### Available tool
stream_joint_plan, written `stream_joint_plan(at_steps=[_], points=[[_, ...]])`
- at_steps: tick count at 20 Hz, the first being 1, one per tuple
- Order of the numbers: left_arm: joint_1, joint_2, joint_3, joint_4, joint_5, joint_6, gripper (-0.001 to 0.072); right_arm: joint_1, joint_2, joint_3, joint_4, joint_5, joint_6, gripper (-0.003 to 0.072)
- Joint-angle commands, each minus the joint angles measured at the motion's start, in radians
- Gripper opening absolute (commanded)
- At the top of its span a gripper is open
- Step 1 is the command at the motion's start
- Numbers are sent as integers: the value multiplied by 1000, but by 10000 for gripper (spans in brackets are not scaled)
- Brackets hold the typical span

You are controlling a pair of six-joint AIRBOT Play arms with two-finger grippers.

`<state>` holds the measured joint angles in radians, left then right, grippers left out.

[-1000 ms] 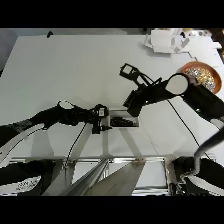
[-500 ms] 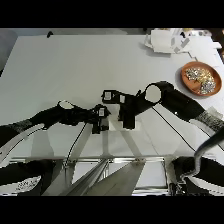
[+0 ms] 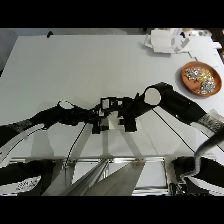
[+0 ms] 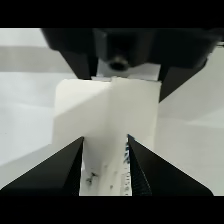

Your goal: Fold the box and place the chain.

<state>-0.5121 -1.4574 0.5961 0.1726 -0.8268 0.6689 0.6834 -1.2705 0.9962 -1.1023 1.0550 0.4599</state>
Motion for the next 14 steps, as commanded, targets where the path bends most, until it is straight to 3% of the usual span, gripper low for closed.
stream_joint_plan(at_steps=[1, 7, 14], points=[[0, 0, 0, 0, 0, 0, 137, 3, -4, 0, -27, -53, -15, 321], [0, 0, 0, 0, 0, 0, 137, 18, -6, -24, -19, 1, -13, 286], [0, 0, 0, 0, 0, 0, 137, 37, 5, -54, -71, -74, 58, 266]])
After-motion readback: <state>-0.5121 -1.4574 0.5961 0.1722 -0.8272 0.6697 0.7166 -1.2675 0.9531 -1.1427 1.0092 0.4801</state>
